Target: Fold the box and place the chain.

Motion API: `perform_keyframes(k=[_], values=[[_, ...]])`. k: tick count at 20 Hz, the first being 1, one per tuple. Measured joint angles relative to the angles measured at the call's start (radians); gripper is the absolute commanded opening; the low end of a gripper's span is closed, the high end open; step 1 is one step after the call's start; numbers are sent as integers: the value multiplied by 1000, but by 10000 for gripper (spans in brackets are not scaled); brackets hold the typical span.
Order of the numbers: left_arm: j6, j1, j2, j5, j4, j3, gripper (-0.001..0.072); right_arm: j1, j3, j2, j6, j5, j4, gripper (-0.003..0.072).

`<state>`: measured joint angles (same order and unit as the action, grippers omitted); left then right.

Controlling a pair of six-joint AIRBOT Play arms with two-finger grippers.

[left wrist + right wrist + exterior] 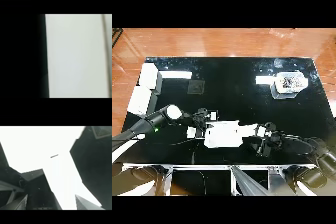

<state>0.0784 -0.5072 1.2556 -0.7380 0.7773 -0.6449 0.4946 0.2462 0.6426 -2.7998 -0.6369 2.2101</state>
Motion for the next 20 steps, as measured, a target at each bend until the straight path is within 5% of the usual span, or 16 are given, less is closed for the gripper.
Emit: perform_keyframes(k=[20], values=[[-3,0,27,-4,-3,0,22,224,56,194,-43,115,37,689]])
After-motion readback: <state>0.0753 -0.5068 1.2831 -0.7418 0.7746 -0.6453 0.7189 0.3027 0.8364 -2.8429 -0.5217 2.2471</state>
